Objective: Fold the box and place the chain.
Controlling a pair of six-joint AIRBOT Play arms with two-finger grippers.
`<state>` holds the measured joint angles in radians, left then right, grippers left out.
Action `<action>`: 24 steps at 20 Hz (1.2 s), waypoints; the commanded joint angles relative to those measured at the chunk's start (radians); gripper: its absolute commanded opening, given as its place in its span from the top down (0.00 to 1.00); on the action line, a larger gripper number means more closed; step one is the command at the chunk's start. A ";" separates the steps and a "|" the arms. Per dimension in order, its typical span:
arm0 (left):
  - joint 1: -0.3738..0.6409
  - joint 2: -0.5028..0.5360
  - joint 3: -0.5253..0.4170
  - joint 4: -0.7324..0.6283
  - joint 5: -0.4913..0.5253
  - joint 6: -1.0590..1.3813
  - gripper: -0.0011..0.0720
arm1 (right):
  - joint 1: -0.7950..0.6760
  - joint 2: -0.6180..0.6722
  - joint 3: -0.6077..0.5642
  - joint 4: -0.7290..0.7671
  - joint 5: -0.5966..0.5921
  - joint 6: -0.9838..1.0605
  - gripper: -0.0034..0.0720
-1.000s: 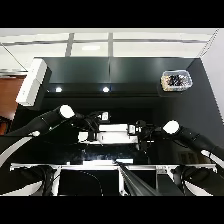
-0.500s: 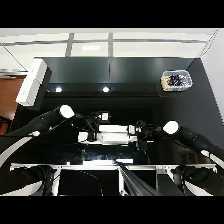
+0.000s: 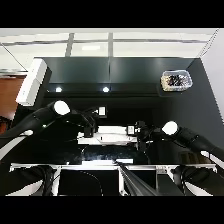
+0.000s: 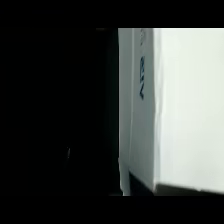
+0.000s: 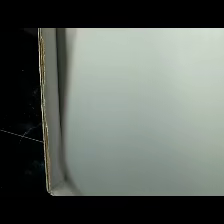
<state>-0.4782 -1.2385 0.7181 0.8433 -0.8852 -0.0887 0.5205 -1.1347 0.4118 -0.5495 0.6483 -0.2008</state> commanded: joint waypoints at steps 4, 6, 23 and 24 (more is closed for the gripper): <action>0.131 0.203 0.021 0.312 -0.359 -0.435 0.39 | 0.001 0.000 0.000 -0.002 -0.006 0.003 0.37; 0.141 0.224 0.021 0.289 -0.503 -0.620 0.95 | 0.001 0.000 0.000 -0.002 -0.006 0.003 0.37; -0.081 0.041 -0.182 -0.542 0.375 -0.442 0.95 | 0.001 0.000 0.000 -0.003 -0.006 0.003 0.37; -0.081 0.023 -0.182 -0.532 0.354 -0.442 0.95 | 0.001 0.000 0.000 -0.003 -0.006 0.003 0.37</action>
<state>-0.5556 -1.1675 0.5400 0.3138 -0.5617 -0.5461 0.5205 -1.1347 0.4118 -0.5522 0.6422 -0.1978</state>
